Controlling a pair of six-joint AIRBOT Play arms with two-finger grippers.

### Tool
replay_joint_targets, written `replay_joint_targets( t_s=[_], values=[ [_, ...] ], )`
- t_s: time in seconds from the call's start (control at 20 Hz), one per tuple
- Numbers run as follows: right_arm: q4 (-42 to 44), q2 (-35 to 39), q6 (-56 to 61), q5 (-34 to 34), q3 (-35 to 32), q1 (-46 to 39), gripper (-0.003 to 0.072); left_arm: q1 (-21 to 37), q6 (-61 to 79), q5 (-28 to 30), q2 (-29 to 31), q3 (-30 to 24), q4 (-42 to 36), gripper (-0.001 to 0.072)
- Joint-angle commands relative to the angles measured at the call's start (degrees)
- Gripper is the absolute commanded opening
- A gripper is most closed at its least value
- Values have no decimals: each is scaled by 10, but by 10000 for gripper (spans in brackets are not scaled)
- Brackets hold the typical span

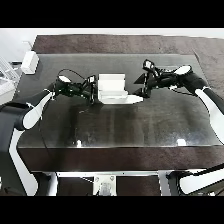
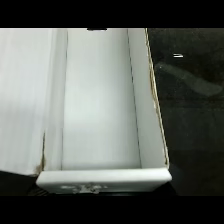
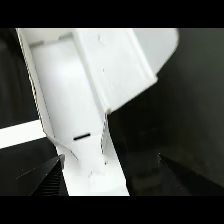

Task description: Fold the box and place the chain.

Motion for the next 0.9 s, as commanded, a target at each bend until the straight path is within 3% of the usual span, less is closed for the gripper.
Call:
replay_joint_targets(
  t_s=[0.0, 0.35, 0.55, 0.6, 0.65, 0.75, 0.85],
  values=[
    [-12, -17, -57, -2, -12, 2, 650, 0, 0, 0, 0, 0, 0, 408],
    [-13, -38, -139, -2, -10, 30, 625, 0, 0, 0, 0, 0, 0, 408],
    [-15, -43, -150, -43, -10, 38, 610, 0, 0, 0, 0, 0, 0, 408],
    [-15, -45, -149, -43, -9, 38, 555, 0, 0, 0, 0, 0, 0, 409],
    [-14, -45, -149, -42, -9, 38, 554, 0, 0, 0, 0, 0, 0, 408],
    [-12, -45, -148, -42, -9, 42, 410, 0, 0, 0, 0, 0, 0, 408],
    [-12, -49, -147, -42, -9, 49, 376, 0, 0, 0, 0, 0, 0, 408]
  ],
)
